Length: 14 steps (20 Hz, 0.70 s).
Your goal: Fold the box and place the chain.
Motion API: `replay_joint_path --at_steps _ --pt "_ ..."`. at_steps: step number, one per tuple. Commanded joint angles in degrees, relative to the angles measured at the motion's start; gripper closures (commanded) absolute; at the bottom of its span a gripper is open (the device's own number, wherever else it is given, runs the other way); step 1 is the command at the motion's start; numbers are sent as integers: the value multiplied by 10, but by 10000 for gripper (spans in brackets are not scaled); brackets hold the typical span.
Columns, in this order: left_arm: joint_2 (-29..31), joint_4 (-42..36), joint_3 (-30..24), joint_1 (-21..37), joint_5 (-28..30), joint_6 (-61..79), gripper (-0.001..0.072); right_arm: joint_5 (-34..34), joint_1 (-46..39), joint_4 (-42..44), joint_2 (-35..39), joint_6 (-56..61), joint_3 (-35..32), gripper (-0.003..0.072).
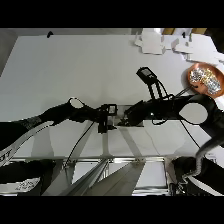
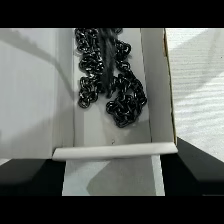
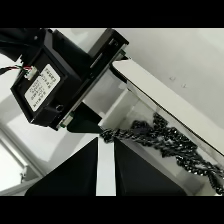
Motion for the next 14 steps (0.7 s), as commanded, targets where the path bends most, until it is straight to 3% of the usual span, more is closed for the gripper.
replay_joint_path --at_steps 1,10,11,14 --pt "0 0 0 0 0 0 500 3 -5 -5 -10 -24 5 509" --pt "0 0 0 0 0 0 500 97 -174 -143 3 6 47 538" --pt "0 0 0 0 0 0 500 100 -214 -188 0 14 46 612" --pt "0 0 0 0 0 0 500 102 -254 -200 -16 14 35 591"
